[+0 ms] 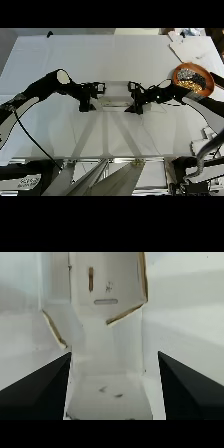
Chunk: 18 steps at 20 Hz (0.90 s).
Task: Fold the box and place the chain.
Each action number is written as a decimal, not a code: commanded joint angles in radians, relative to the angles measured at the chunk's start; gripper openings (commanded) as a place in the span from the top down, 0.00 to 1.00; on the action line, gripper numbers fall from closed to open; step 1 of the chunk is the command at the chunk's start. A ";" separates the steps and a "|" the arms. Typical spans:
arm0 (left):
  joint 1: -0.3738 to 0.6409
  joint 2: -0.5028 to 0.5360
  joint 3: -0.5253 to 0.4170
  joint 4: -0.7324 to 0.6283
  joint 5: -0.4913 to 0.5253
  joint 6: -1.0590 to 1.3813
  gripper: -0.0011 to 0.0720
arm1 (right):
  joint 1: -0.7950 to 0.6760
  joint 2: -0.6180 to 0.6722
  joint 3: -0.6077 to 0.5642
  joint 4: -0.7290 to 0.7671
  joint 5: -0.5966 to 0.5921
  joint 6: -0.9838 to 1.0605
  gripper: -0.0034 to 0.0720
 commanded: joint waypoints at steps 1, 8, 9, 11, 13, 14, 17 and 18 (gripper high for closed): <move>-0.010 -0.009 -0.018 -0.069 0.027 0.036 0.17 | 0.000 0.000 0.000 0.000 0.000 0.000 0.28; -0.032 -0.041 -0.018 -0.108 0.026 0.066 0.39 | 0.000 0.000 0.000 0.000 0.000 0.000 0.28; -0.034 -0.044 -0.018 -0.112 0.027 0.076 0.40 | 0.000 0.000 0.000 0.000 0.000 0.000 0.28; -0.037 -0.051 -0.018 -0.124 0.050 0.080 0.52 | 0.000 0.000 0.000 0.000 0.000 0.000 0.28; -0.038 -0.059 -0.018 -0.124 0.080 0.080 0.69 | 0.000 0.000 0.000 0.000 0.000 0.000 0.28; -0.038 -0.061 -0.018 -0.124 0.089 0.080 0.72 | 0.000 0.000 0.000 0.000 0.000 0.000 0.28; -0.038 -0.068 -0.018 -0.130 0.108 0.080 0.80 | 0.000 0.000 0.000 0.000 0.000 0.000 0.28; -0.039 -0.071 -0.018 -0.142 0.108 0.080 0.80 | 0.000 0.000 0.000 0.000 0.000 0.000 0.28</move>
